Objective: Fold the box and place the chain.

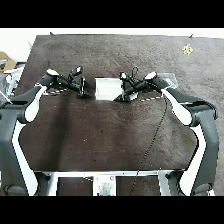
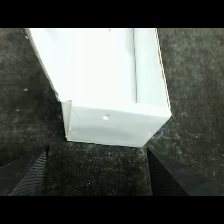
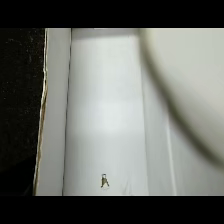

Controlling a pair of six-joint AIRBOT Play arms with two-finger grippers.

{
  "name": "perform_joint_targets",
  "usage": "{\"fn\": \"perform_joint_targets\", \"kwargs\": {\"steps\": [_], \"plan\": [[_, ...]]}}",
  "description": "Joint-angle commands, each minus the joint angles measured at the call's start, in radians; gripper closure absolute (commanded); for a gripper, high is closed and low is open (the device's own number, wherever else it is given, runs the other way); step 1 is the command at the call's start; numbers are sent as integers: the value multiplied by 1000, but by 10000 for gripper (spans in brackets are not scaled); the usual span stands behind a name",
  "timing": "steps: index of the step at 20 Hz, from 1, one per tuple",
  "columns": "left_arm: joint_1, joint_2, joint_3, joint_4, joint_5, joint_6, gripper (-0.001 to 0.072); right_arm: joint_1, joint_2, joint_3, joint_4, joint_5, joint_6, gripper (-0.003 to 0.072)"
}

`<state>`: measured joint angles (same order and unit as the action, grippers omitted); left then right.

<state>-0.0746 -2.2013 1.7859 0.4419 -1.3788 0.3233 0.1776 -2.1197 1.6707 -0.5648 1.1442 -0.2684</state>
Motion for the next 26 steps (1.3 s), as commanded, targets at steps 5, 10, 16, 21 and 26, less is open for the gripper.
{"fn": "perform_joint_targets", "kwargs": {"steps": [5,10,16,21,26], "plan": [[-5,-15,1,-97,-31,82,-11,0,0,0,0,0,0,249],[-5,-15,1,-64,-77,67,-11,0,0,0,0,0,0,249],[-14,-16,0,-58,-45,67,-11,0,0,0,0,0,0,249],[-55,-34,1,-72,35,82,-8,0,0,0,0,0,0,249],[-77,-41,0,-86,43,105,-8,0,0,0,0,0,0,249]]}}
